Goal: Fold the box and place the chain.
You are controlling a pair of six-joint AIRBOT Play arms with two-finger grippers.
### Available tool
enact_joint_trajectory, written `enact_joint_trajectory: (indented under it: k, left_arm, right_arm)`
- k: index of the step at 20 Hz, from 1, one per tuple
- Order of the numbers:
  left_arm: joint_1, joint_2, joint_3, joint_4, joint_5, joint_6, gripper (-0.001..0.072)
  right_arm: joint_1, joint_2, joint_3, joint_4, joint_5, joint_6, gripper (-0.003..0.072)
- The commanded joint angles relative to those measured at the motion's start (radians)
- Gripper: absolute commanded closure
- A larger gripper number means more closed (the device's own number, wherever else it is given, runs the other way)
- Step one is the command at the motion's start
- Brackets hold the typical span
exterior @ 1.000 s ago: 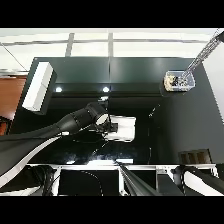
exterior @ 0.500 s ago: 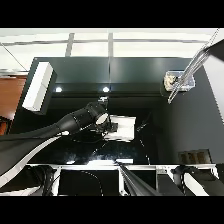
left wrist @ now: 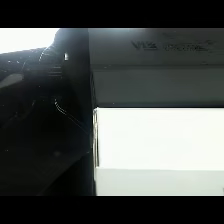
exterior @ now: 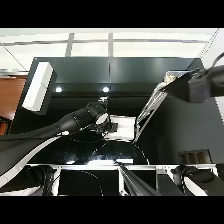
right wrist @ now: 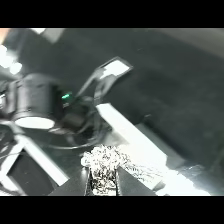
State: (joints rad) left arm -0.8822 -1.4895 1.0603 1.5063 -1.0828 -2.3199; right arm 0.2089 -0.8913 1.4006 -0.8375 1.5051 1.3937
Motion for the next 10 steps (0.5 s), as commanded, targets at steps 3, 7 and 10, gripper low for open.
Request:
enact_joint_trajectory:
  k: [3, 7, 10]
  left_arm:
    - [0.000, 0.000, 0.000, 0.000, 0.001, 0.000, 0.0681]
    - [0.000, 0.000, 0.000, 0.000, 0.000, 0.000, 0.0681]
    - [0.000, 0.000, 0.000, 0.000, 0.001, 0.000, 0.0681]
  right_arm:
    - [0.140, 0.001, -0.141, 0.067, -0.146, 0.007, 0.0682]
    - [0.201, 0.001, -0.212, 0.082, -0.218, 0.007, 0.0682]
    - [0.213, 0.001, -0.261, 0.085, -0.237, 0.008, 0.0682]
